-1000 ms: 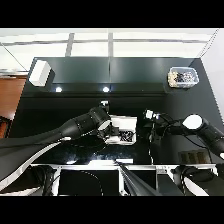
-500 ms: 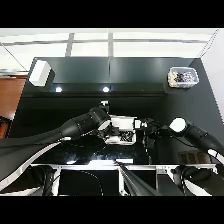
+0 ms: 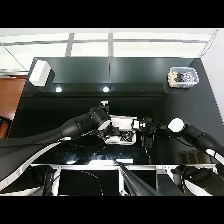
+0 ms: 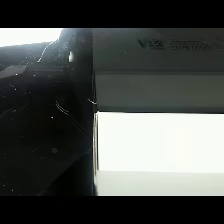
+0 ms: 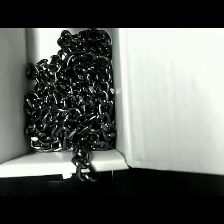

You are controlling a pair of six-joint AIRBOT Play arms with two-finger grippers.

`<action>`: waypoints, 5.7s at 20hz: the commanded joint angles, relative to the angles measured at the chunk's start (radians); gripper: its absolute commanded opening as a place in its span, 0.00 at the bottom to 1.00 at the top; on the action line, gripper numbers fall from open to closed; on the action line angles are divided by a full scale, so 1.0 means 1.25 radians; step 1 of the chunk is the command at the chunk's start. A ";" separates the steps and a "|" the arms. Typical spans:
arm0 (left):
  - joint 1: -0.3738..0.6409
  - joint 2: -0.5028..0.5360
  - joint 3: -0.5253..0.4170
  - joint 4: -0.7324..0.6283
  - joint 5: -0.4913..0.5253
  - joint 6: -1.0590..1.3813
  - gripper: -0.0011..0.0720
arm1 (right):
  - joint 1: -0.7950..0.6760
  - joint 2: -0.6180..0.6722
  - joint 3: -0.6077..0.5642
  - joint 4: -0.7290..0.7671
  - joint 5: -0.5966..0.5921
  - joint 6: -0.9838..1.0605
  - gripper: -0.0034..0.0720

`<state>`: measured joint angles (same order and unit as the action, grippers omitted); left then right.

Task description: Fold the box and place the chain.

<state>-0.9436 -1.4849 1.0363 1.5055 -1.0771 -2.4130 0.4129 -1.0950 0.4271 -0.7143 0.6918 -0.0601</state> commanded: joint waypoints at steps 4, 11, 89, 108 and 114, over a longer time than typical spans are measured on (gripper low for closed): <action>0.000 -0.001 0.000 0.000 -0.001 0.000 0.06 | -0.001 0.000 0.000 0.000 -0.002 0.001 0.07; 0.000 -0.001 0.000 0.000 -0.001 0.000 0.06 | -0.001 0.117 0.012 -0.228 0.041 0.337 0.07; 0.308 0.172 -0.388 -0.827 0.251 2.119 0.99 | -0.239 0.370 0.134 -0.057 0.291 0.865 0.56; 0.307 0.172 -0.388 -0.826 0.251 2.119 0.47 | -0.155 -0.032 0.338 -0.036 0.181 0.810 1.00; 0.307 0.172 -0.388 -0.826 0.251 2.119 0.47 | -0.114 -0.102 0.364 -0.034 0.318 0.599 1.00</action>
<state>-0.5587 -1.2694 0.5503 0.4736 -0.7631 0.2367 0.2554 -1.1896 0.8558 -0.7593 0.9844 0.8402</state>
